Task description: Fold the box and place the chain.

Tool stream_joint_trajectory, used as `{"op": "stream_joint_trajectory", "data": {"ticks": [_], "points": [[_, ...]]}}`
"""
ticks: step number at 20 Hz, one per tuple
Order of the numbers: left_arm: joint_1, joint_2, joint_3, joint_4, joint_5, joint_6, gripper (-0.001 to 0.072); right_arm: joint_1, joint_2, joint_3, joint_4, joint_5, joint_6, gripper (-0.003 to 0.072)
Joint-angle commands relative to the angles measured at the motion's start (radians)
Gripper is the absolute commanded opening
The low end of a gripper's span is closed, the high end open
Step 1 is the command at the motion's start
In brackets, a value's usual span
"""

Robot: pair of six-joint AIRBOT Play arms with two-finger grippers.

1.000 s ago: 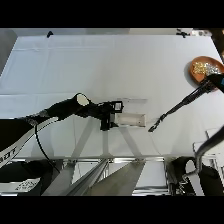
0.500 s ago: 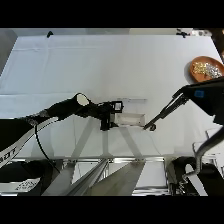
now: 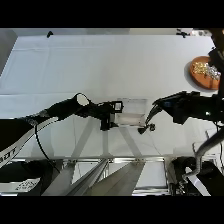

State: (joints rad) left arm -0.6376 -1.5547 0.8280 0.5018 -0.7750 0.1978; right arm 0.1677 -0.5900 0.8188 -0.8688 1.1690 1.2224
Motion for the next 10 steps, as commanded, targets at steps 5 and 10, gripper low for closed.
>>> {"op": "stream_joint_trajectory", "data": {"ticks": [5, 10], "points": [[0.0, 0.001, 0.001, 0.0, 0.0, 0.0, 0.0445, 0.246, -0.196, -0.04, -0.054, -0.159, 0.01, 0.0012], [0.0, 0.001, 0.001, 0.0, 0.0, 0.0, 0.0445, 0.308, -0.352, -0.04, -0.172, -0.179, 0.068, 0.0012]]}}
